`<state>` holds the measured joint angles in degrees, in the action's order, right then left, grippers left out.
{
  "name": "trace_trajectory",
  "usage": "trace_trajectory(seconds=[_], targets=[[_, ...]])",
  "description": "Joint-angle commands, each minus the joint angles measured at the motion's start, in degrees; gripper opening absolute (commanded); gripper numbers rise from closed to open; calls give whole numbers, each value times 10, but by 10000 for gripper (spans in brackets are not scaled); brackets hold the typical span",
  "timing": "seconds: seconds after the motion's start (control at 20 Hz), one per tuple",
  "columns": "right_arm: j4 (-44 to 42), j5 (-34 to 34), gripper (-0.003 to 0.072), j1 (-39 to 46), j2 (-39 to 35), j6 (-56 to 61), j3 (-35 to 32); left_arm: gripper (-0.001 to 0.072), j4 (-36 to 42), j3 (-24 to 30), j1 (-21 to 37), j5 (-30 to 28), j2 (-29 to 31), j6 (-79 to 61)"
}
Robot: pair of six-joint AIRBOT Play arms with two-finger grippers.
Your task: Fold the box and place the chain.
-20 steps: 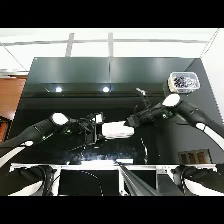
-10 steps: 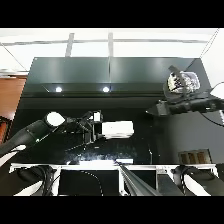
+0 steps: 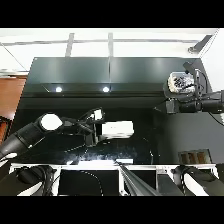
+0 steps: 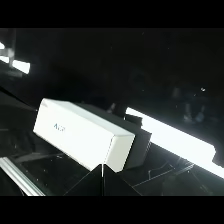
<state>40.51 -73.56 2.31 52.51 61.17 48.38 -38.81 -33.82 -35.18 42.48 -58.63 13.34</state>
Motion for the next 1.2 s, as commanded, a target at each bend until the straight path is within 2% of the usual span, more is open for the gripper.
trace_trajectory(seconds=[0.0, 0.2, 0.35, 0.6, 1.0, 1.15], targets=[[2, 7, 11, 2, -2, 1, 0, 714, -3, -46, -31, -31, -54, 35], [3, 6, 11, 2, -2, -2, 0, 714, -26, -140, -56, -28, -158, 75], [3, 2, 11, 2, -2, -7, 0, 714, -30, -180, -58, -13, -195, 82], [3, 4, 11, 2, -2, -26, -2, 714, -30, -189, -58, 48, -209, 108], [3, 7, 11, 2, -2, -34, -2, 714, -31, -189, -62, 63, -217, 112], [3, 12, 11, 2, -2, -34, -2, 715, -63, -189, -74, 60, -217, 111]])
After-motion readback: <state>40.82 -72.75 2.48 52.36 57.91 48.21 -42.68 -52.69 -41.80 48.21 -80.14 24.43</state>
